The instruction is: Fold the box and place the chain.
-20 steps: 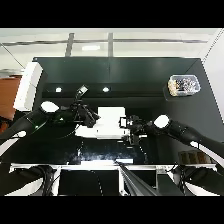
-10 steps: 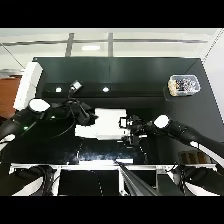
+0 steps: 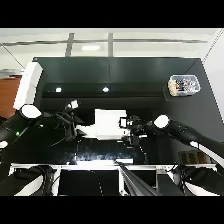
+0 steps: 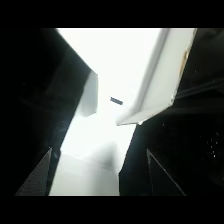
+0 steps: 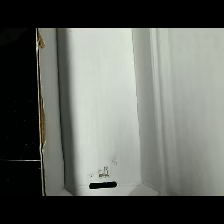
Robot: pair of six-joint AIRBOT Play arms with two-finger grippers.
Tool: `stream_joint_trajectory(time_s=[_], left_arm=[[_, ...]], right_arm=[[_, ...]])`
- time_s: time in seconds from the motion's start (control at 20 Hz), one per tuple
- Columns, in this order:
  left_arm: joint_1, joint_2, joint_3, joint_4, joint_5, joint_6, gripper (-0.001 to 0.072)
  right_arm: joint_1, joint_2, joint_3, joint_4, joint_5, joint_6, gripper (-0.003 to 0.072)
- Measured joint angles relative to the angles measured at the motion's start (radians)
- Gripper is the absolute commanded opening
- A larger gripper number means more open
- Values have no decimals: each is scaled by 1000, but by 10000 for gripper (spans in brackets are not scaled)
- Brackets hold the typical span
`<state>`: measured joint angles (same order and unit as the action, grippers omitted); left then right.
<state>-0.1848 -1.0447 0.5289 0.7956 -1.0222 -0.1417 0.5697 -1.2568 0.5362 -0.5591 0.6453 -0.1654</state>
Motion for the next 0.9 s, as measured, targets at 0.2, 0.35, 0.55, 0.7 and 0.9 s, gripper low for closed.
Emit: stream_joint_trajectory(time_s=[0.2, 0.35, 0.55, 0.7, 0.9], left_arm=[[-86, -41, -24, -26, 78, 97, 680], [-140, -72, -31, -40, 142, 164, 533], [-172, -92, -32, -48, 185, 205, 490], [-181, -97, -33, -51, 215, 216, 413], [-187, -99, -33, -56, 228, 222, 367]], right_arm=[[0, 0, 0, -1, 0, 0, 477], [0, 0, 0, -2, 0, 0, 477], [0, 0, 0, -2, 0, 0, 477], [0, 0, 0, -2, 1, 0, 477], [0, 0, 0, -2, 1, 0, 477]])
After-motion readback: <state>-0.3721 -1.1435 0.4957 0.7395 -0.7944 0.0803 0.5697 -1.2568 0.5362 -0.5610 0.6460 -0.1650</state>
